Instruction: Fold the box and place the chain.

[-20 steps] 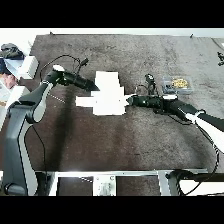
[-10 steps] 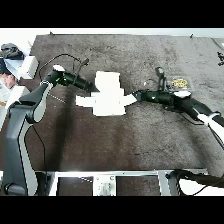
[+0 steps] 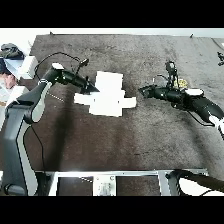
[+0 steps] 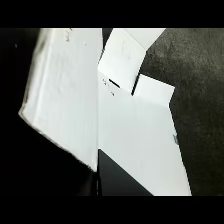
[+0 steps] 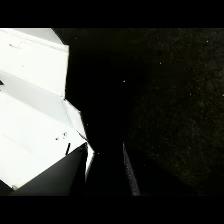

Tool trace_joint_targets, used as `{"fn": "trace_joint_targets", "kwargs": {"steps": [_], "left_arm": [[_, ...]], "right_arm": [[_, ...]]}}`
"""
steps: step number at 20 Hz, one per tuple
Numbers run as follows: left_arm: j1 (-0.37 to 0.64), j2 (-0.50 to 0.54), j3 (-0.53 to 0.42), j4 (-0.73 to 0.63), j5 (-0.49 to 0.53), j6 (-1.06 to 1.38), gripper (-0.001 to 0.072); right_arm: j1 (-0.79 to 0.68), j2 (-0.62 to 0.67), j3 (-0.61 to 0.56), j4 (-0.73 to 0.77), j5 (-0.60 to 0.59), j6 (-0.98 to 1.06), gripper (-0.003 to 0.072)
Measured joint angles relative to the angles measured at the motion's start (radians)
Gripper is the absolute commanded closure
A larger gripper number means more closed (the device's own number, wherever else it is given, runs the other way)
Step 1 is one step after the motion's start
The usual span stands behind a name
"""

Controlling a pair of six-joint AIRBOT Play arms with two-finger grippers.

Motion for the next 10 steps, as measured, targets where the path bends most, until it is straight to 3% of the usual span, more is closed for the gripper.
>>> {"fn": "trace_joint_targets", "kwargs": {"steps": [5,10], "left_arm": [[0.0,0.041,-0.057,-0.001,0.041,0.108,0.0703],[0.0,0.086,-0.188,-0.048,0.142,0.243,0.0704]], "right_arm": [[0.021,0.002,0.0,-0.005,-0.001,0.0,0.0401],[0.029,0.002,0.0,-0.014,-0.007,0.0,0.0401]]}}
